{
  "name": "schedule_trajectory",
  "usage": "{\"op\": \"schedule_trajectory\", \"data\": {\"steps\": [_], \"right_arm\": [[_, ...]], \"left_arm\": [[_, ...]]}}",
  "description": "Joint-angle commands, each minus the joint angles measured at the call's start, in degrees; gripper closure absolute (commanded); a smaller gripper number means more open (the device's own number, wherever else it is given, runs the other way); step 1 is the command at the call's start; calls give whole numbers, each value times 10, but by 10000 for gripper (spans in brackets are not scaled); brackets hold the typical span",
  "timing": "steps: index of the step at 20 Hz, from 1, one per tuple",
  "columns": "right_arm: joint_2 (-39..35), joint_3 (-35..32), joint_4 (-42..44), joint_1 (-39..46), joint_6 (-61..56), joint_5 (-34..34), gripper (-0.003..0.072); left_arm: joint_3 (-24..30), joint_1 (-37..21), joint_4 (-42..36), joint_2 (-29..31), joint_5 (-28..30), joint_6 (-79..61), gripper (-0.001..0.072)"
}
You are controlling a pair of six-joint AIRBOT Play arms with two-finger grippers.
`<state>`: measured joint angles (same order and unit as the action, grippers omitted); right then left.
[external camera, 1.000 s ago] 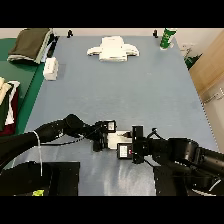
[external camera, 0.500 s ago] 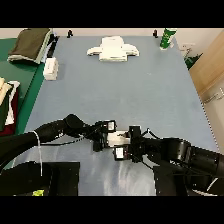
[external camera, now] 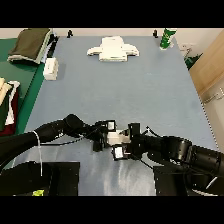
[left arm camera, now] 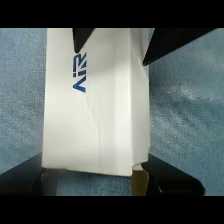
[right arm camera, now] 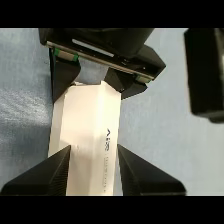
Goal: Fold the box.
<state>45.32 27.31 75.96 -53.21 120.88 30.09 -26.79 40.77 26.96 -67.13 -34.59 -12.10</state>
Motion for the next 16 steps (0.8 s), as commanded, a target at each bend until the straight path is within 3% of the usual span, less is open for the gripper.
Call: {"op": "schedule_trajectory", "data": {"steps": [1, 11, 13, 16], "right_arm": [[0, 8, -13, 0, 0, 6, 241], [0, 16, -26, 0, -15, 9, 243], [4, 16, -19, 0, -15, 12, 348], [23, 16, -2, 0, -17, 24, 365]], "left_arm": [[0, 0, 0, 0, 0, -1, 218], [0, 0, 0, 0, 0, -1, 218], [0, 0, 0, 0, 0, -1, 218], [0, 0, 0, 0, 0, -1, 218]]}}
